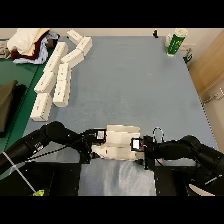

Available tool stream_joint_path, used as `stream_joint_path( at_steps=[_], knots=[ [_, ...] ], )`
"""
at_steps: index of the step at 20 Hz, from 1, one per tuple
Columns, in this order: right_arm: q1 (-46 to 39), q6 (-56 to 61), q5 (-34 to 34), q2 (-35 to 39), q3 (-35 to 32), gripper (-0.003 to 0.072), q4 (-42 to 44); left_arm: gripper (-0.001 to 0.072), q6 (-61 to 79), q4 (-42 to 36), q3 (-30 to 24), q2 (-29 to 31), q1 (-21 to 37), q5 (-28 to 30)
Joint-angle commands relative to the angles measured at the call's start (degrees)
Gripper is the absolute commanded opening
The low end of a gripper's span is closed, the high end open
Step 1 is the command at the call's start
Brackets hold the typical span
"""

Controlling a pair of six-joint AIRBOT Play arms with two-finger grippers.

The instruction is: Fold the box.

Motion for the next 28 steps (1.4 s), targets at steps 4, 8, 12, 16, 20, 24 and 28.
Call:
stream_joint_path(
  at_steps=[4,8,12,16,20,24,28],
  knots=[
    [0.0,0.0,0.02,0.0,-0.02,0.0568,0.0,0.0239,4.87,-1.79,-0.09,-3.69,-2.84,5.35],
    [0.0,0.0,0.04,0.0,-0.02,0.0568,0.0,0.0237,5.35,-3.91,-0.09,-3.98,-4.02,9.57],
    [-0.02,0.0,0.02,0.0,-0.02,0.0568,-0.02,0.0112,9.57,-8.39,-0.09,-4.11,-6.43,9.57],
    [-0.02,0.0,0.04,0.0,-0.02,0.0568,0.0,0.0171,9.16,-8.37,-0.13,-5.46,-6.73,9.49],
    [0.0,0.0,0.04,0.0,-0.02,0.0568,0.0,0.0519,8.26,-9.81,-0.13,-5.46,-6.78,9.44],
    [0.0,0.0,0.04,0.0,-0.02,0.0568,0.0,0.052,6.56,-9.88,-0.13,-5.46,-6.75,9.44],
    [0.0,0.0,0.02,0.0,-0.02,0.0568,-0.02,0.0134,-5.2,-2.6,0.28,-4.7,-6.67,8.63]
  ],
)
